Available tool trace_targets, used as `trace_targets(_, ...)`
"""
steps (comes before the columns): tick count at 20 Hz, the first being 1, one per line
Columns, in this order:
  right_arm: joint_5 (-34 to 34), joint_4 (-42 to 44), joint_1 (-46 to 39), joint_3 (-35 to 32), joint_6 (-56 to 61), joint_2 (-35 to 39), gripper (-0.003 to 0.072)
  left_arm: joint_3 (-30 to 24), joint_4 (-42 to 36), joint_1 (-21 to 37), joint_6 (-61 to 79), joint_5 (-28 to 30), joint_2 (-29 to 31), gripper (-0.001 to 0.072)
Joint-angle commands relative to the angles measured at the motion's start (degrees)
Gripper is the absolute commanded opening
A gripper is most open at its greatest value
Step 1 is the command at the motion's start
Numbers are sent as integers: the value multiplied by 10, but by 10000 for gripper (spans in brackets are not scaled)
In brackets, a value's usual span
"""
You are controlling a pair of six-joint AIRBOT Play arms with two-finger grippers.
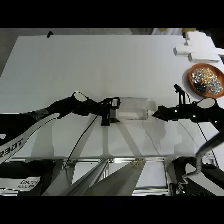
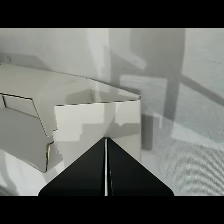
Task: Fold the box and place the chain.
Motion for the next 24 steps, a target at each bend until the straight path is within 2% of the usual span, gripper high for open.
trace_targets(1, -13, -42, 7, 0, 6, 11, 14, 0, 0, 0, 0, 0, 0, 39)
trace_targets(3, -23, -82, -12, 0, 32, 24, 14, 0, 0, 0, 0, 0, 0, 39)
trace_targets(6, -19, -73, -61, 0, 32, 24, 14, 0, 0, 0, 0, 0, 0, 39)
trace_targets(10, -21, -26, -52, 0, 11, -18, 13, 0, 0, 0, 0, 0, 0, 39)
trace_targets(14, -18, -23, -35, 0, 10, -61, 13, 0, 0, 0, 0, 0, 0, 39)
trace_targets(24, 15, 63, -35, 0, -59, -70, 15, 0, 0, 0, 0, 0, 0, 39)
